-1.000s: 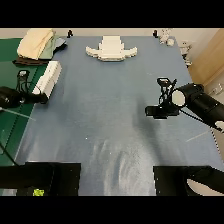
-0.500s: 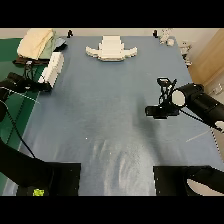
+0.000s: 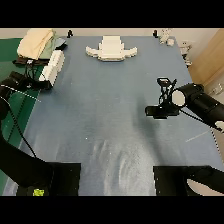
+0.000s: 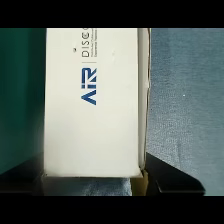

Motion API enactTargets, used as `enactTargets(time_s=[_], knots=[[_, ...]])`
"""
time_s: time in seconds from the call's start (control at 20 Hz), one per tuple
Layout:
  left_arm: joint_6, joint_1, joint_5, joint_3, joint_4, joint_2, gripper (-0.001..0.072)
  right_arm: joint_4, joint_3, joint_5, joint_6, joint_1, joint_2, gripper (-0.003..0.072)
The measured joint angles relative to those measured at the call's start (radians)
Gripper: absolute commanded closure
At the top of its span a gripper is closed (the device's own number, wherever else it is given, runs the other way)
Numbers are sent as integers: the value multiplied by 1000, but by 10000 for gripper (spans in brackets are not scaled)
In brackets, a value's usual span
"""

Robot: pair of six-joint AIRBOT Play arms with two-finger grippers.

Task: Fold the box.

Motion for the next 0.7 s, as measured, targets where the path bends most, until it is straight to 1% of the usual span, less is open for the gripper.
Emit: enactTargets(time_s=[0.05, 0.2, 0.35, 0.45, 0.55, 0.7], knots=[[-1, 0, 0, 0, 0, -2, 13, 0, 0, 0, 0, 0, 0, 681], [-4, 0, -3, 1, 1, -3, 13, 0, 0, 0, 0, 0, 0, 681], [-8, 8, -43, 8, 9, 16, 12, 0, 0, 0, 0, 0, 0, 681], [-8, 19, -101, 14, 20, 49, 12, 0, 0, 0, 0, 0, 0, 681], [-8, 31, -171, 19, 31, 104, 12, 0, 0, 0, 0, 0, 0, 681], [-21, 42, -297, 31, 59, 220, 12, 0, 0, 0, 0, 0, 0, 681]])
